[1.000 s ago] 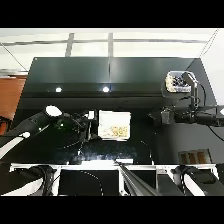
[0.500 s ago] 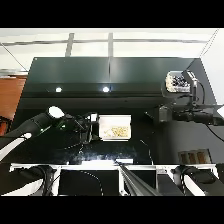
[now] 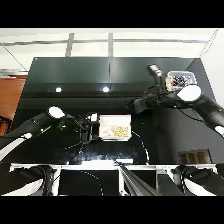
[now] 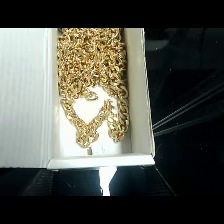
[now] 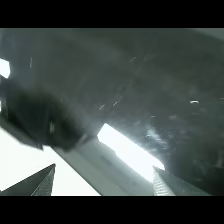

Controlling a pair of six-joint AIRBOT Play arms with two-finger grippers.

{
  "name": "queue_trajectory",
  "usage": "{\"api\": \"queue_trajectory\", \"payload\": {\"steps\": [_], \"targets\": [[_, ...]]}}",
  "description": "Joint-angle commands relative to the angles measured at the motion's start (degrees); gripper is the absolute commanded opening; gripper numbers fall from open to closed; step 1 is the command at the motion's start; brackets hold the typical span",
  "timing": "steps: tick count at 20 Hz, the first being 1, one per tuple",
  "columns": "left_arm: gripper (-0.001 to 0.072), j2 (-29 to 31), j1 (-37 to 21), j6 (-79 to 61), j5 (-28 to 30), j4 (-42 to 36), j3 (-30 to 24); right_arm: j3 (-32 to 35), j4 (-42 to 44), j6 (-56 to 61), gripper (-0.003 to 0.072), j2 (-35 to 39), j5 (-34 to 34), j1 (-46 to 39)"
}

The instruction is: Fold the box and place the chain.

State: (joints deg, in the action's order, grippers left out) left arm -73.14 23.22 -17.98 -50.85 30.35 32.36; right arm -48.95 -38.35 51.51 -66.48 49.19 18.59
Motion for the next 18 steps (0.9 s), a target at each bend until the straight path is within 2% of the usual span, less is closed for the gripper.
{"api": "queue_trajectory", "payload": {"steps": [1, 7, 10, 14, 18], "targets": [[0.0501, -0.04, 0.04, 0.02, 0.09, 0.07, 0.04, -1.11, -0.74, -15.32, 0.0709, -4.22, 3.96, 3.63], [0.0502, -0.04, 0.04, 0.04, 0.09, 0.07, 0.04, -1.11, -0.94, -31.06, 0.0709, -4.2, 13.46, 4.04], [0.0502, -0.04, 0.04, 0.04, 0.07, 0.07, 0.04, -1.11, -0.94, -31.8, 0.0709, -4.22, 16.04, 4.07], [0.0502, -0.04, 0.04, 0.04, 0.07, 0.07, 0.04, -1.11, -1.51, -31.82, 0.0709, -4.2, 16.57, 6.19], [0.0502, -0.04, 0.04, 0.02, 0.07, 0.07, 0.04, -1.11, -7.17, -31.74, 0.0709, -4.2, 15.63, 9.42]]}}
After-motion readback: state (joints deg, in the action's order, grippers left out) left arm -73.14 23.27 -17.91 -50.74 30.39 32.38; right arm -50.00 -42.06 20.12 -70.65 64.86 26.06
